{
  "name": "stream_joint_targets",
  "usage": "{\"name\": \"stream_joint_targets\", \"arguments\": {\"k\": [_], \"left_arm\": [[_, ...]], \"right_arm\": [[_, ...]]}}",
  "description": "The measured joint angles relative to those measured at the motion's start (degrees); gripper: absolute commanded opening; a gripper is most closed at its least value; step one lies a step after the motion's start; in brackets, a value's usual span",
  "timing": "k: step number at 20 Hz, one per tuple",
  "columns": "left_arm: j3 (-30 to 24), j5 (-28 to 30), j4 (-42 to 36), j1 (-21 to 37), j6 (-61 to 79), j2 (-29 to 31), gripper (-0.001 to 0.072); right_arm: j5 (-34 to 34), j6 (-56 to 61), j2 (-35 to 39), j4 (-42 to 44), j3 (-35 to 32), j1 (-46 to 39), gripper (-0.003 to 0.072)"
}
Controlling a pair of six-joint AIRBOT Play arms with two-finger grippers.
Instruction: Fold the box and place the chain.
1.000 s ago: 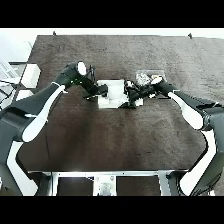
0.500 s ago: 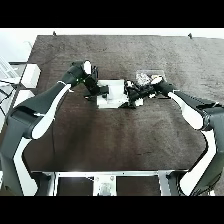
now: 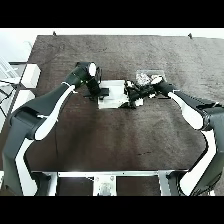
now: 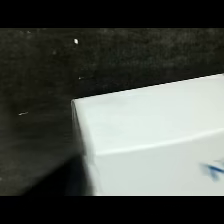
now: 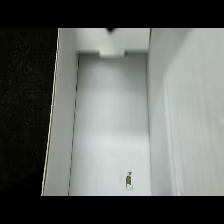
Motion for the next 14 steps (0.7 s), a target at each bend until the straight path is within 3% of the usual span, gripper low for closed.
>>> {"name": "stream_joint_targets", "arguments": {"k": [6,12,14], "left_arm": [[5.8,-4.0,2.4,-1.2,-1.8,-3.2,0.0259],[7.4,-5.5,3.2,-1.6,-2.9,-4.2,0.0258],[7.6,-5.9,3.2,-1.6,-3.0,-4.6,0.0192]], "right_arm": [[-0.1,0.0,0.0,0.1,0.0,0.0,0.0594],[-0.1,0.0,0.0,0.0,0.0,0.0,0.0594],[-0.1,0.0,0.0,0.1,0.0,0.0,0.0594]]}}
